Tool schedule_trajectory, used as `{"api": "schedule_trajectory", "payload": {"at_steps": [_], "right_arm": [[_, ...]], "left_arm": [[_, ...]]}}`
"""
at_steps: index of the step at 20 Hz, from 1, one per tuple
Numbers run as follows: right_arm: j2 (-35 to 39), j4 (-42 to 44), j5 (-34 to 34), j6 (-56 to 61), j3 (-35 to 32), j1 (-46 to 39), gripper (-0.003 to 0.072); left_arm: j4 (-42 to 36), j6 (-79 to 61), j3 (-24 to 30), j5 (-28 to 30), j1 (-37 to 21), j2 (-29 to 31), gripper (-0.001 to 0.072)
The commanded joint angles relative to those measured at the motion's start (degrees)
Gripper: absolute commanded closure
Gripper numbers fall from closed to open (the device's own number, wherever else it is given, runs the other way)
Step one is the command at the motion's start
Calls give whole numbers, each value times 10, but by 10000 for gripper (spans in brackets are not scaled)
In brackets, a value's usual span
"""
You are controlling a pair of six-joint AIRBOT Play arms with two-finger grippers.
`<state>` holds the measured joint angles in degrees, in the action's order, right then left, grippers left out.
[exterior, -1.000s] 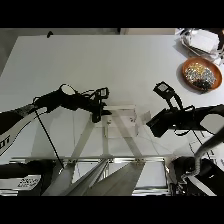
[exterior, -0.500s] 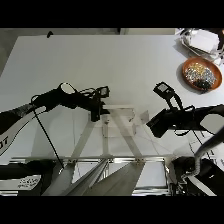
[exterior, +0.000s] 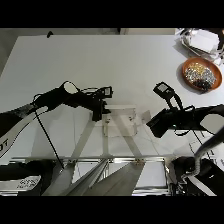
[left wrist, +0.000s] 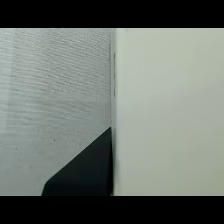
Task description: Fold the box and place the chain.
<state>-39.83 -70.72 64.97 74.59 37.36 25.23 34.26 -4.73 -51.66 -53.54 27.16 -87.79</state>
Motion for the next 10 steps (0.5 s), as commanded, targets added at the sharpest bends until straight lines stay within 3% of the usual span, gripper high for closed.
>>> {"api": "schedule_trajectory", "payload": {"at_steps": [1,10], "right_arm": [[0,0,0,0,0,0,343],[0,0,2,0,0,0,343]], "left_arm": [[4,-2,-1,4,4,0,705],[27,2,0,4,5,0,705]]}}
